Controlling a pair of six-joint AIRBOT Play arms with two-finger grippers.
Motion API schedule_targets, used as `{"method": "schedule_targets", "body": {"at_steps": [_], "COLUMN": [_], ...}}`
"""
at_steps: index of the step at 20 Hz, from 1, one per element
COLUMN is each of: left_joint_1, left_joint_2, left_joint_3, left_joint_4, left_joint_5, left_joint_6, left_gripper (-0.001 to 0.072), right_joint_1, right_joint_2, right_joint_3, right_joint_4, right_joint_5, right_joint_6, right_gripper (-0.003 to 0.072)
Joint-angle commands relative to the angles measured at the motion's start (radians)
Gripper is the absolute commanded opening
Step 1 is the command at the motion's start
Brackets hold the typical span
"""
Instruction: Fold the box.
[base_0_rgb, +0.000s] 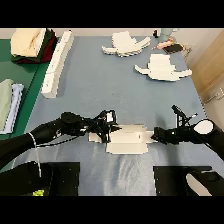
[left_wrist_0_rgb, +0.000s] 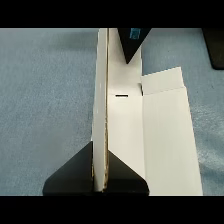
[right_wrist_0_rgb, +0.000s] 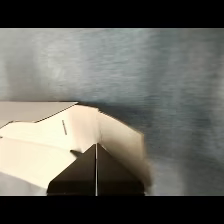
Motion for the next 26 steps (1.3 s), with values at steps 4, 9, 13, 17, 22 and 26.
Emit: {"method": "schedule_targets", "body": {"at_steps": [4,9,13,17,22,26], "left_joint_1": [-0.001,-0.001,-0.001,-0.001,-0.001,-0.001], "left_joint_2": [0.001,0.001,0.001,0.001,0.001,0.000], "left_joint_3": [0.001,0.001,0.001,0.001,0.001,0.001], "left_joint_4": [0.000,0.000,0.000,0.000,0.000,0.000], "left_joint_5": [0.001,0.001,0.001,0.001,0.000,0.001], "left_joint_6": [0.000,0.000,0.000,0.000,0.000,0.000], "left_gripper": [0.0014,0.0014,0.0014,0.0014,0.0014,0.0014], "right_joint_1": [0.009,0.041,0.085,0.099,0.348,0.764], "right_joint_2": [-0.034,0.025,0.159,0.174,0.174,0.176], "right_joint_3": [-0.033,0.001,0.088,0.137,0.137,0.137], "right_joint_4": [-0.042,0.011,0.032,0.102,-0.035,-0.367], "right_joint_5": [-0.092,-0.051,0.057,0.264,0.291,0.158], "right_joint_6": [0.040,-0.017,-0.017,-0.171,-0.249,-0.142], "right_gripper": [0.0000,-0.0001,-0.0001,0.0000,-0.0001,-0.0001]}}
